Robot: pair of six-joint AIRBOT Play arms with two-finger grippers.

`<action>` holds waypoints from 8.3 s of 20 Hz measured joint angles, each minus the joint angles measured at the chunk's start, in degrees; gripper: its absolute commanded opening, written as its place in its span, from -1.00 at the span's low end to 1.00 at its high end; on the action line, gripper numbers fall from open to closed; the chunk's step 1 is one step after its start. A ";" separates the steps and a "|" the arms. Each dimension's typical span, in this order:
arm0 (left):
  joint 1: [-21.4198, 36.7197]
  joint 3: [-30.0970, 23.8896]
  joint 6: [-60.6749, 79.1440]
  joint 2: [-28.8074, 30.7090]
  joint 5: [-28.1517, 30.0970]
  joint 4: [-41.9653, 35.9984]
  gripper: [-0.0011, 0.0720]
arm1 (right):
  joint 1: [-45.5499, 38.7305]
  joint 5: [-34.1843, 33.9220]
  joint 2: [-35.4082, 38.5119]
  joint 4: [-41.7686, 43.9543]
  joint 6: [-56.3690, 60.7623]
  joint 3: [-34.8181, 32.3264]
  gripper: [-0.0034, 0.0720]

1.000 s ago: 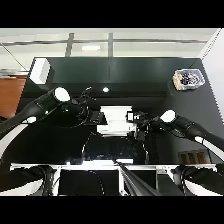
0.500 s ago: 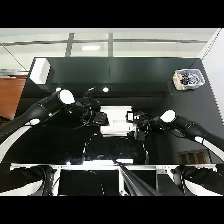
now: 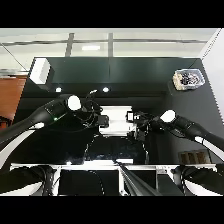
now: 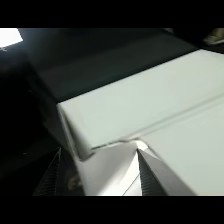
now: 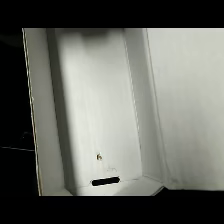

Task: Fold the box and place the chain.

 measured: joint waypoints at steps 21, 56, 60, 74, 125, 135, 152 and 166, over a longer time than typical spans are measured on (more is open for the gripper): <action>-13.62 9.18 -30.62 -7.21 -5.81 25.07 0.28 | 0.00 0.00 0.00 -0.02 0.00 0.00 0.37; -11.54 9.60 -32.37 -7.72 -4.46 25.75 -0.90 | 0.00 0.09 1.01 -1.44 2.16 0.13 0.97; -11.54 9.60 -32.33 -7.74 -4.31 25.79 -0.90 | -0.04 2.27 4.66 -9.79 8.13 1.05 0.96; -11.54 9.60 -30.69 -7.72 -4.59 25.81 -0.90 | -0.04 3.65 8.24 -9.18 9.42 1.49 -0.38; -11.54 9.60 -30.75 -7.74 -4.61 25.55 -0.90 | -21.81 30.21 0.57 2.62 69.64 6.97 0.78; -11.54 9.60 -30.75 -7.74 -4.59 25.53 -0.90 | -13.31 28.09 0.44 0.59 72.78 9.35 0.36; -11.50 9.60 -30.82 -7.74 -4.92 25.77 -0.90 | 9.01 15.80 -3.19 -30.49 109.04 21.07 0.05; -11.54 9.60 -30.69 -7.74 -4.52 25.38 -0.90 | 17.11 24.87 -10.12 -49.64 130.64 30.40 0.05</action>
